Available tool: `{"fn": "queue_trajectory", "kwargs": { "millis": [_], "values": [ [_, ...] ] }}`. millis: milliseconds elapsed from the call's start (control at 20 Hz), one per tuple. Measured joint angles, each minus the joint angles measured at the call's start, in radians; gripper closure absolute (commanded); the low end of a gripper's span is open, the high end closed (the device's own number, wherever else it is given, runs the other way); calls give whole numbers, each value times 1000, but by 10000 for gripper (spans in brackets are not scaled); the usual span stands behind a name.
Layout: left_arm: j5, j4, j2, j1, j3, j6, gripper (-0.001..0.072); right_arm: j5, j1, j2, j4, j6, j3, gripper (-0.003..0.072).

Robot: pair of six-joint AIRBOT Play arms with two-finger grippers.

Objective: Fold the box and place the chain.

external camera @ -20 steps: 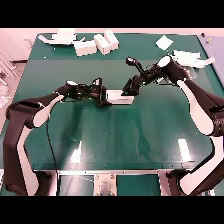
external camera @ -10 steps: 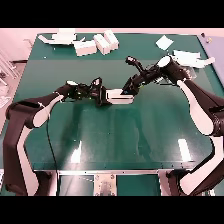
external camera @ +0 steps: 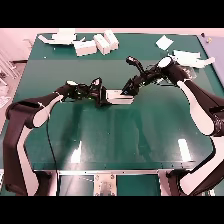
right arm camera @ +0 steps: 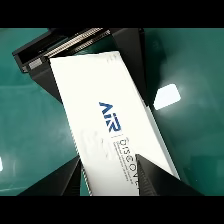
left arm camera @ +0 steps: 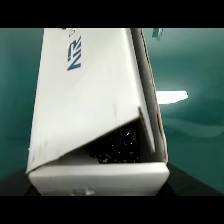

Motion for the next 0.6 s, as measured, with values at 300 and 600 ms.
{"fn": "queue_trajectory", "kwargs": {
  "millis": [300,600],
  "values": [
    [-2,1,0,0,0,0,425,1,1,0,13,-8,-55,331],
    [-7,3,0,-2,-1,1,425,-19,0,-1,18,-48,-107,332]
  ]
}}
